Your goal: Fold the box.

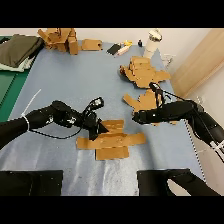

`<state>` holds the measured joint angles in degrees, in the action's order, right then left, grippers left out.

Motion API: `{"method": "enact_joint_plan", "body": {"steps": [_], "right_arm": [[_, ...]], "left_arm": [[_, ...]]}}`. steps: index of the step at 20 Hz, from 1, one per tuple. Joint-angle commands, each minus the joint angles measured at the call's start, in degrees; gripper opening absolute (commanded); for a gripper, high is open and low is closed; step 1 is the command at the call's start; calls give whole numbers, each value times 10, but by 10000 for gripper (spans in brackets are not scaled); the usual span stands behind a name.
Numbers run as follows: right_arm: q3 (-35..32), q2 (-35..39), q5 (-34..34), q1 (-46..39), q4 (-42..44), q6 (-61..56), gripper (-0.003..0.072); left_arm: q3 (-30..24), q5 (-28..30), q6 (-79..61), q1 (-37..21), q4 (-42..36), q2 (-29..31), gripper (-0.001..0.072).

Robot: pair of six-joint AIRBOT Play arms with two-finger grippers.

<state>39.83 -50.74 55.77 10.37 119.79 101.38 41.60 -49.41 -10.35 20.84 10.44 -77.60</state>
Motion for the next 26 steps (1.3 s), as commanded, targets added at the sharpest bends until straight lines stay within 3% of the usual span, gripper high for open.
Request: {"method": "enact_joint_plan", "body": {"steps": [1,8,26], "right_arm": [[-2,0,-1,1,-14,-1,3],[-2,0,2,1,-27,-4,3],[-2,0,0,1,-35,-4,3]], "left_arm": [[2,-8,-1,-6,3,-1,12],[17,-68,23,-27,31,-1,12],[22,-65,26,-26,67,-7,13]]}}
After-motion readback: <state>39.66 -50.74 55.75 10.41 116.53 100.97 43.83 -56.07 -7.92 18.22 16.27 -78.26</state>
